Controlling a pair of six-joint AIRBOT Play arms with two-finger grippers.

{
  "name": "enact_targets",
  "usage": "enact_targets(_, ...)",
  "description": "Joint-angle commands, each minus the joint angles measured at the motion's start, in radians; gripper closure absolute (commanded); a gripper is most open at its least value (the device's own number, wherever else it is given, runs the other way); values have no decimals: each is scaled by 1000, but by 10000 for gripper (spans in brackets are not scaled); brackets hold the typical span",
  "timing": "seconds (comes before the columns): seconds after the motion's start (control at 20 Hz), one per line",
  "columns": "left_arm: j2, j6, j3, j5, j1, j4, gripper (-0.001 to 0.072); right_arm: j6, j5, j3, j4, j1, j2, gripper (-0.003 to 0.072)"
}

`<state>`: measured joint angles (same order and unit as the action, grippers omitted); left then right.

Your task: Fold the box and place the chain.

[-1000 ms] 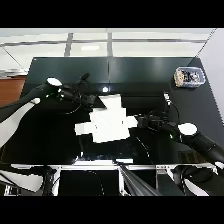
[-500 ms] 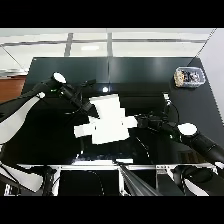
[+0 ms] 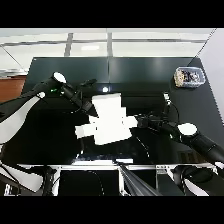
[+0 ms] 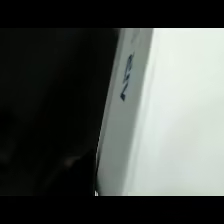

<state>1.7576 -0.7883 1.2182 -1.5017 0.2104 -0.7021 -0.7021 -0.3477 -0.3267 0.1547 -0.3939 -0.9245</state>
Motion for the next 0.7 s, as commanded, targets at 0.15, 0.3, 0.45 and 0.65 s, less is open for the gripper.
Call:
enact_targets(0.15, -8, 23, 1, -27, -6, 11, 685, -1, -167, -50, 269, 97, 14, -21)
enact_targets(0.3, -73, 32, -21, 5, 13, -9, 689, -1, -502, -176, 554, 248, 24, -21)
enact_targets(0.45, -259, 224, -216, 256, 70, 24, 688, 0, -681, -258, 730, 336, 24, -21)
enact_targets(0.65, -463, 595, -459, 644, 153, 37, 684, 114, -742, -263, 732, 327, 24, -21)
